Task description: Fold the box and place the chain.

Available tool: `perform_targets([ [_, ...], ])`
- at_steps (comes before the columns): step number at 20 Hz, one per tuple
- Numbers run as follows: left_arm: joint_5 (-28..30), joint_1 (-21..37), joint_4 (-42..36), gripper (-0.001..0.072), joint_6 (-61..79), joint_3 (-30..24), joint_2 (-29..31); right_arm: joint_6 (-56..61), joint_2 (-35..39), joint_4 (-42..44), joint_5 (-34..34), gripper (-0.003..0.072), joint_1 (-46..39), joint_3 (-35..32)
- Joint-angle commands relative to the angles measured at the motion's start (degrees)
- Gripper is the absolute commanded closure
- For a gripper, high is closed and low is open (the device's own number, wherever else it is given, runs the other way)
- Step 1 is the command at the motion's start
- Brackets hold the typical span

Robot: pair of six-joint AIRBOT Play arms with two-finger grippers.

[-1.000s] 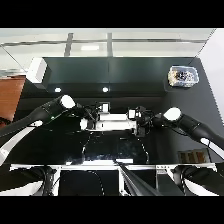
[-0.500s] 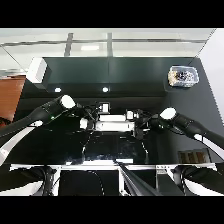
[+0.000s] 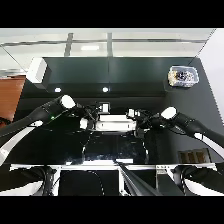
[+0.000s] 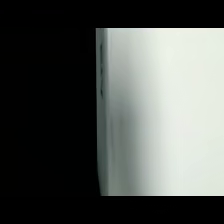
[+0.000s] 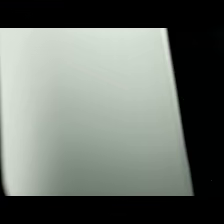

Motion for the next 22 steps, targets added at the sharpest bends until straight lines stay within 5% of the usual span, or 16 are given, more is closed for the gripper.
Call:
perform_targets([
  [1, 0.02, 0.00, -0.02, 0.0682, 0.00, -0.02, -0.02, 0.15, -0.07, -0.31, 0.09, -0.0011, 0.02, 0.09],
  [3, 0.02, 0.00, 0.00, 0.0682, 0.00, -0.02, -0.02, 0.85, -0.39, -0.70, 0.11, -0.0011, 0.02, 0.42],
  [5, 0.02, 0.00, -0.02, 0.0682, 0.00, -0.02, -0.02, 1.49, -0.59, -0.81, -0.15, 0.0087, 0.09, 0.61],
  [22, 0.02, 0.00, 0.00, 0.0682, 0.00, -0.02, -0.02, 3.89, -0.83, -4.35, -2.29, 0.0056, 2.27, 0.66],
])
